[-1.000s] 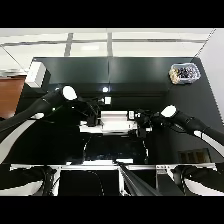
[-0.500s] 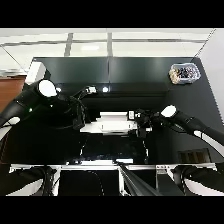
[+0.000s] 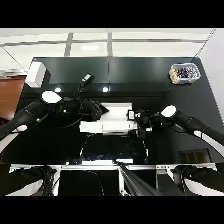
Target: Fold the box and place the chain.
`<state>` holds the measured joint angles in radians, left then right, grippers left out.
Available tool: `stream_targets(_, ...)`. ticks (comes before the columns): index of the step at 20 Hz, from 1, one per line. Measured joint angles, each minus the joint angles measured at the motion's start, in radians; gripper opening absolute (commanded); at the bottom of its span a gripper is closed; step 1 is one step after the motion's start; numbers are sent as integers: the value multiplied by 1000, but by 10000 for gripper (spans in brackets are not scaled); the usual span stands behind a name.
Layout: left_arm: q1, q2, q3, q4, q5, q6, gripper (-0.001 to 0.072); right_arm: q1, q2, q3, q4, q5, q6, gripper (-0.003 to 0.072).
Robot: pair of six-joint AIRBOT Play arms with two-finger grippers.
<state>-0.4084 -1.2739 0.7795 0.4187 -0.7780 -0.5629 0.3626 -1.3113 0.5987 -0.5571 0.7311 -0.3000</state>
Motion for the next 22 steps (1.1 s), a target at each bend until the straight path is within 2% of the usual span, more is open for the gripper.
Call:
stream_targets(2, -3, -39, -4, 29, 36, -6, 23, 0, 0, 0, 0, 0, 0, 198)
stream_targets(6, -6, -113, -8, 80, 14, -25, 23, 0, 0, 0, -3, 3, 0, 198)
stream_targets(11, 6, -124, 22, 171, -27, -32, 22, 0, 0, 0, -3, 4, -2, 198)
stream_targets(16, 89, 37, 55, 267, -74, -47, 23, 0, 0, 0, 0, -1, 1, 198)
stream_targets(20, 161, 198, -40, 294, -153, 24, 42, 0, 0, 0, 0, -1, 1, 198)
stream_targets(21, 169, 228, -73, 294, -179, 85, 322, 0, 0, 0, 0, -1, 1, 198)
stream_targets(22, 173, 246, -106, 301, -196, 151, 700, 0, 0, 0, 0, -1, 1, 198)
